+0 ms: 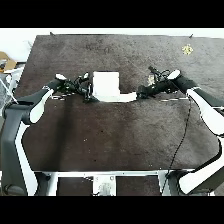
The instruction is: Fold the box and place the chain.
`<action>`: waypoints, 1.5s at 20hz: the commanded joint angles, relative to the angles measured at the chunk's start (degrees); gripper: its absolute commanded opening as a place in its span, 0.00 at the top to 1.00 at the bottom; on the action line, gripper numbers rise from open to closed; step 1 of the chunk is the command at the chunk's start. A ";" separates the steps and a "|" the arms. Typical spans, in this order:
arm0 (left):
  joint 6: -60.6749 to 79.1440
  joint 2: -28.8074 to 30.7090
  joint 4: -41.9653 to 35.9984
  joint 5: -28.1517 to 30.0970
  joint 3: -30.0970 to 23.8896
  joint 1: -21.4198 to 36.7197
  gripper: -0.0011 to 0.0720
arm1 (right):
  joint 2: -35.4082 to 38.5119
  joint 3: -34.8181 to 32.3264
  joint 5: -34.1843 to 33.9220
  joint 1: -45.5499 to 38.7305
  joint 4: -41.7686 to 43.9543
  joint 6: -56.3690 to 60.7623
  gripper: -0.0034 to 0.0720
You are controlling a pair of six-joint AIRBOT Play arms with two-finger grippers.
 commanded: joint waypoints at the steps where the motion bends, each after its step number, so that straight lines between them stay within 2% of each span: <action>1: 0.02 -0.02 0.00 0.02 0.02 0.02 0.52 | -0.52 -0.92 -0.59 1.01 8.76 -5.31 0.95; 2: 0.02 -0.02 0.00 0.02 0.02 0.02 0.52 | -0.33 -0.90 0.96 0.98 12.44 -7.54 0.95; 3: 0.02 -0.02 0.00 0.02 0.02 0.02 0.52 | 0.09 -0.87 2.62 0.92 15.85 -9.66 0.80; 4: 0.02 -0.02 0.00 0.02 0.02 0.02 0.52 | 0.59 -0.74 3.85 0.94 18.10 -10.88 0.34; 5: 0.02 -0.02 0.02 0.02 0.02 0.02 0.52 | 1.05 -0.66 3.93 1.38 18.47 -11.02 0.35; 6: 0.02 -0.02 0.00 0.02 0.02 0.02 0.52 | 1.14 -0.68 3.13 1.90 17.77 -10.69 0.53; 10: 0.02 -0.02 0.00 0.02 0.02 0.02 0.52 | 0.83 -0.68 1.18 2.78 6.38 -2.99 0.52; 15: 0.02 -0.02 0.00 0.02 0.02 0.02 0.52 | 0.87 -0.70 1.07 -0.96 2.71 -2.29 0.53; 17: 0.02 -0.02 0.00 0.02 0.02 0.02 0.52 | 0.83 -0.70 -0.17 -1.09 2.25 -1.88 0.69; 22: 0.02 -0.02 0.00 0.02 0.02 0.02 0.52 | -1.09 -0.85 -0.70 2.93 4.63 -4.98 0.70; 23: 0.02 -0.02 0.00 0.00 0.02 0.02 0.52 | -1.60 -0.85 -1.11 3.61 7.17 -6.99 0.79; 24: 0.02 -0.02 0.00 0.00 0.02 0.02 0.52 | -2.23 -0.85 -1.42 4.07 9.90 -8.50 0.85; 25: 0.02 -0.02 0.00 0.02 0.02 0.02 0.52 | -3.17 -0.85 -1.38 4.22 11.96 -9.05 0.81; 27: 0.02 -0.02 0.00 0.02 0.02 0.02 0.52 | -4.37 -0.85 -1.03 4.04 14.91 -9.44 0.64; 30: 0.02 -0.02 0.00 0.00 0.02 0.02 0.51 | -4.22 -0.72 0.90 3.37 23.63 -13.16 0.63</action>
